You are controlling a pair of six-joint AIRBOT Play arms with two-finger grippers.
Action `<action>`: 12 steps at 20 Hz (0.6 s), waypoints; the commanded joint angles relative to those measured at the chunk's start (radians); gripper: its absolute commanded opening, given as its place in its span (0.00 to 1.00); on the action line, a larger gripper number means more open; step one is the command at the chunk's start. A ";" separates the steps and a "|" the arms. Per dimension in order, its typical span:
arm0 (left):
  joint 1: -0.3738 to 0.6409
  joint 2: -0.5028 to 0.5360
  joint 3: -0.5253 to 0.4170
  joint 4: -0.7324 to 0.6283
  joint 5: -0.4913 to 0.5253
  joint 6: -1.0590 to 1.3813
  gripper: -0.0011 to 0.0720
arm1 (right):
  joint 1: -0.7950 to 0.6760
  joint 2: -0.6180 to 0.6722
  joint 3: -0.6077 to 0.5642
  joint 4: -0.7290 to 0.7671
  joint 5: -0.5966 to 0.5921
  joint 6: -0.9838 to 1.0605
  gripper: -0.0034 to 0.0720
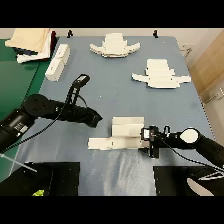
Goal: Fold the box.
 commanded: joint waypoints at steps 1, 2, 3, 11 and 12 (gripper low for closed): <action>0.048 0.083 -0.025 0.108 -0.134 0.426 0.04 | 0.001 0.001 0.001 0.001 0.000 0.000 0.72; 0.064 0.087 -0.052 0.092 -0.123 0.536 0.47 | 0.001 0.001 0.001 0.001 0.000 0.000 0.72; 0.084 0.084 -0.094 0.041 -0.069 0.607 0.99 | 0.001 0.001 0.001 0.000 0.000 0.000 0.72; 0.028 -0.092 -0.301 -0.274 0.089 1.085 1.00 | 0.001 0.001 0.001 0.000 0.000 0.000 0.72; 0.001 -0.128 -0.301 -0.274 0.092 1.121 1.00 | 0.001 0.001 0.001 0.001 0.000 0.000 0.72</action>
